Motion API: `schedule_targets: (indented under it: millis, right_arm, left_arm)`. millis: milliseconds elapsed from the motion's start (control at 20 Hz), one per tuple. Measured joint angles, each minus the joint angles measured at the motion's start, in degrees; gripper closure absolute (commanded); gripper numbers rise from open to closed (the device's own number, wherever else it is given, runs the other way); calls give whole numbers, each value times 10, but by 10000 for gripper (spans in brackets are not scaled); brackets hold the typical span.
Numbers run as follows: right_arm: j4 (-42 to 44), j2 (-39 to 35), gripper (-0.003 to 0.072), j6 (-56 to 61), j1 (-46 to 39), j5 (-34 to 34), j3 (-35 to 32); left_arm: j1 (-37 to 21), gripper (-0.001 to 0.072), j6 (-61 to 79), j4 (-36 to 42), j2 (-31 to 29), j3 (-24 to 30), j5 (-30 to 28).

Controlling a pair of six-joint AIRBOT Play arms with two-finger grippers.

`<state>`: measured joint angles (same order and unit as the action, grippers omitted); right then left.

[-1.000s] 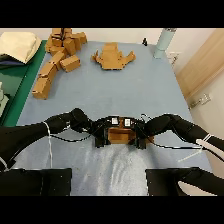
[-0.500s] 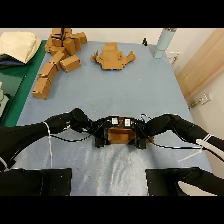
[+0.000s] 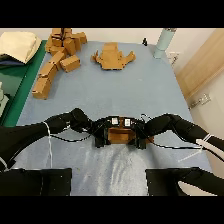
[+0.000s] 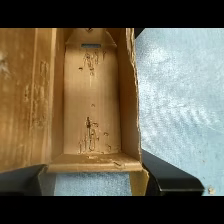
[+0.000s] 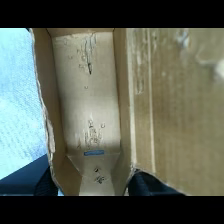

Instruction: Fold the box.

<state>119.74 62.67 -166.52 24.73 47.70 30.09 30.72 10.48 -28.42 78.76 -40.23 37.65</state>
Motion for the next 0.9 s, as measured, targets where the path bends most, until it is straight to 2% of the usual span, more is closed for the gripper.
schedule_targets:
  millis: [50, 500, 650, 900]
  right_arm:
    - [0, 0, 102, 0, 0, 1, 0]
    - [6, 0, 103, 1, 0, -21, -1]
    - [15, 0, -26, 1, 0, -19, -1]
    - [6, -19, -32, 9, 0, -19, -1]
  left_arm:
    - [0, 112, 0, 0, 0, 0, 0]
    - [0, 113, 0, 0, 0, 0, 0]
    - [0, 112, 0, 0, 0, 0, 0]
    - [0, 113, 0, 0, 0, 0, 0]
